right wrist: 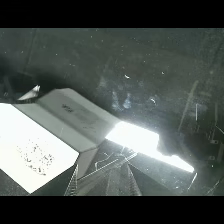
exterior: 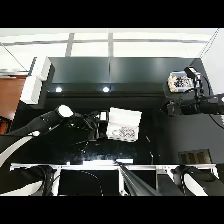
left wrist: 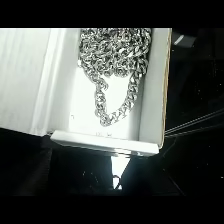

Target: Fold the box and place the chain.

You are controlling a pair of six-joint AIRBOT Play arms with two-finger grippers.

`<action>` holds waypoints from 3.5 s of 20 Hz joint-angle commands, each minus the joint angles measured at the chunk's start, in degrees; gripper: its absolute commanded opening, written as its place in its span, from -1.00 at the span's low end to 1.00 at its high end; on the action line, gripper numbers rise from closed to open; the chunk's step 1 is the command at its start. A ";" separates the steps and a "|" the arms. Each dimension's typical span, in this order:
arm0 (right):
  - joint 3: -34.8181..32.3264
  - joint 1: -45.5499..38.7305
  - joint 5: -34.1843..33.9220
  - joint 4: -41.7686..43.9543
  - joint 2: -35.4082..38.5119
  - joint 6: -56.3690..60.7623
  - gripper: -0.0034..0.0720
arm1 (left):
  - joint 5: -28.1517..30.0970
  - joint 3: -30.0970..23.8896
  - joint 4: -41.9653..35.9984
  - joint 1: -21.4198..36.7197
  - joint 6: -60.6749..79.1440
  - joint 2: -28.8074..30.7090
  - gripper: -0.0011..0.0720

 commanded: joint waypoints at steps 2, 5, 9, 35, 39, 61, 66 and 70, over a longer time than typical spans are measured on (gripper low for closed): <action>-0.02 -0.02 0.04 0.02 0.02 0.00 0.09 | -1.25 1.99 1.01 0.02 0.87 -1.33 0.96; -0.02 -0.02 0.04 0.02 0.00 0.00 0.09 | -3.39 2.97 1.01 -0.44 0.87 -2.45 0.96; -0.02 -0.02 0.02 0.00 0.00 0.00 0.09 | -3.28 2.97 1.31 -2.71 0.83 -3.50 0.96; -1.60 18.12 0.35 5.33 -9.18 -35.69 0.85 | -2.34 2.97 2.29 -3.06 -3.52 -3.50 0.40; -4.04 21.18 -1.64 4.20 -9.18 -39.34 0.74 | -2.40 2.97 2.29 -3.06 -3.52 -3.50 0.39; -4.07 25.14 -4.96 2.51 -9.22 -42.34 0.74 | -2.43 2.97 2.29 -3.06 -3.52 -3.50 0.39; -4.44 25.92 -6.08 2.47 -9.22 -42.29 0.74 | -2.43 2.97 2.29 -3.08 -3.52 -3.50 0.39; -6.10 26.40 -7.76 2.51 -9.22 -42.32 0.74 | -2.80 2.97 2.69 -3.06 -3.50 -3.50 0.39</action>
